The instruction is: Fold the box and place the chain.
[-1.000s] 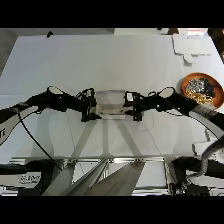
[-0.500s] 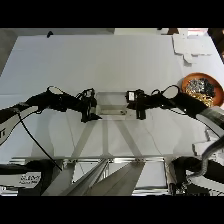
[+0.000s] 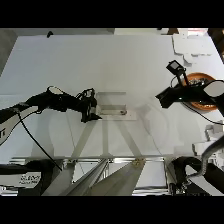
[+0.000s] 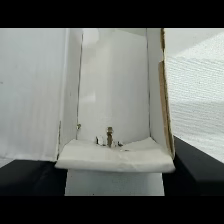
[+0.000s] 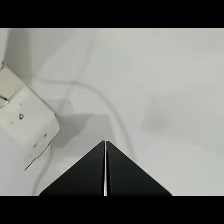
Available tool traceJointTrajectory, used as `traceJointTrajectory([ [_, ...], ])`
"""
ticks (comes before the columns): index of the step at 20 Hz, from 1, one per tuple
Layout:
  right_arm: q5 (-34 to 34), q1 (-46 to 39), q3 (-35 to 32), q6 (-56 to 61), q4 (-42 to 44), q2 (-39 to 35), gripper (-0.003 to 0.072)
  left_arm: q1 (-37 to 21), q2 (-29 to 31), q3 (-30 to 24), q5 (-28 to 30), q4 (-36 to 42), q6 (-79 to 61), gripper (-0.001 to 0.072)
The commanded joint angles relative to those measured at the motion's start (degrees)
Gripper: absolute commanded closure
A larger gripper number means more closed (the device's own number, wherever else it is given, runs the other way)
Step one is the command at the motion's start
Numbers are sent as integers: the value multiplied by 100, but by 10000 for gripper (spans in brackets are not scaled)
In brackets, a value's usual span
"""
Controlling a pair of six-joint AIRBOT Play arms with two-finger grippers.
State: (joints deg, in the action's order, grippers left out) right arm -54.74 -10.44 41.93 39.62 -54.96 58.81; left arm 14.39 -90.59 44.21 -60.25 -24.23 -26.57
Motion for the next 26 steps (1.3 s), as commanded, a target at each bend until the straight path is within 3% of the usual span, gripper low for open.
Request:
traceJointTrajectory([
  [1, -573, -380, -151, 1145, -61, 116, 674, 0, -2, -2, 4, 0, 2, 315],
  [7, -459, -328, -822, 918, 1303, 968, 675, 0, -2, -2, 7, 0, 2, 315],
  [10, -107, 85, -881, 876, 1447, 1456, 675, 0, -2, -2, 4, 0, 2, 315],
  [12, -52, 393, -881, 597, 2039, 1757, 675, 0, -2, -2, 4, 0, 2, 315],
  [15, 9, 702, -881, 164, 2872, 1932, 675, 0, -2, -2, 4, 0, 2, 315],
  [21, -286, 793, -881, 155, 3254, 1919, 668, -2, -2, -2, 4, 0, 2, 315],
  [24, -404, 793, -881, -72, 3797, 1917, 405, 0, -2, -2, 4, 0, 2, 315],
  [26, -420, 793, -881, -116, 3960, 1917, 404, 0, -2, -2, 4, 0, 2, 315],
])
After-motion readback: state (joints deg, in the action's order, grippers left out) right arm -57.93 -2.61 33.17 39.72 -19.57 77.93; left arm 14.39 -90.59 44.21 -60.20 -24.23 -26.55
